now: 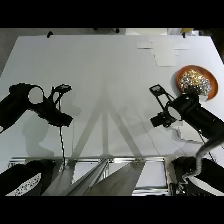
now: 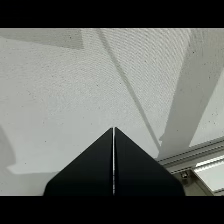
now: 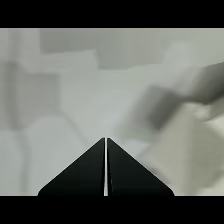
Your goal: Fold the box and place the chain.
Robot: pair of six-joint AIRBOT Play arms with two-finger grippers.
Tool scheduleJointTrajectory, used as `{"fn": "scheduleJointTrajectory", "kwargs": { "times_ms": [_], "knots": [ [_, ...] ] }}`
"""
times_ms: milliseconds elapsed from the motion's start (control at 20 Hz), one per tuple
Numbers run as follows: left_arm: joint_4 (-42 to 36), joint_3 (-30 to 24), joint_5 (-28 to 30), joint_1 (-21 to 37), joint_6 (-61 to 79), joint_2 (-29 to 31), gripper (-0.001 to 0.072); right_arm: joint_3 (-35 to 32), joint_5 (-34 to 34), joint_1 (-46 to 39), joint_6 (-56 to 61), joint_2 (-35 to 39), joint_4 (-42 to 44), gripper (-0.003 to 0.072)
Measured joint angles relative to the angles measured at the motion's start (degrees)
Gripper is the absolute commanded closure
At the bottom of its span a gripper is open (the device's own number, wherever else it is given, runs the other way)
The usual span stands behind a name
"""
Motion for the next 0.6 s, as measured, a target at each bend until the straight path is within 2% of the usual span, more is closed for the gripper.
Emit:
{"fn": "scheduleJointTrajectory", "kwargs": {
  "times_ms": [100,250,300,350,400,500,550,600],
  "knots": [
    [0.0,0.0,0.0,0.0,0.0,0.0,0.0699,0.0,-0.5,-1.9,3.7,0.3,-9.7,0.0673],
    [0.0,0.0,0.0,0.0,0.0,0.0,0.0699,0.0,-2.1,-10.3,5.7,0.5,-18.3,0.0667],
    [0.0,0.0,0.0,0.0,0.0,0.0,0.0699,0.0,-2.9,-14.5,5.0,0.6,-19.9,0.0565],
    [0.0,0.0,0.0,0.0,0.0,0.0,0.0699,0.0,-3.9,-18.7,3.5,0.6,-21.0,0.0278],
    [0.0,0.0,0.0,0.0,0.0,0.0,0.0699,0.0,-4.9,-23.3,1.3,0.6,-21.8,0.0030],
    [0.0,0.0,0.0,0.0,0.0,0.0,0.0699,0.0,-6.1,-31.5,-4.0,0.7,-22.3,0.0032],
    [0.0,0.0,0.0,0.0,0.0,0.0,0.0699,0.0,-6.7,-35.1,-5.8,0.7,-22.2,0.0072],
    [0.0,0.0,0.0,0.0,0.0,0.0,0.0699,0.0,-7.2,-38.5,-7.5,0.5,-21.7,0.0179]
  ]
}}
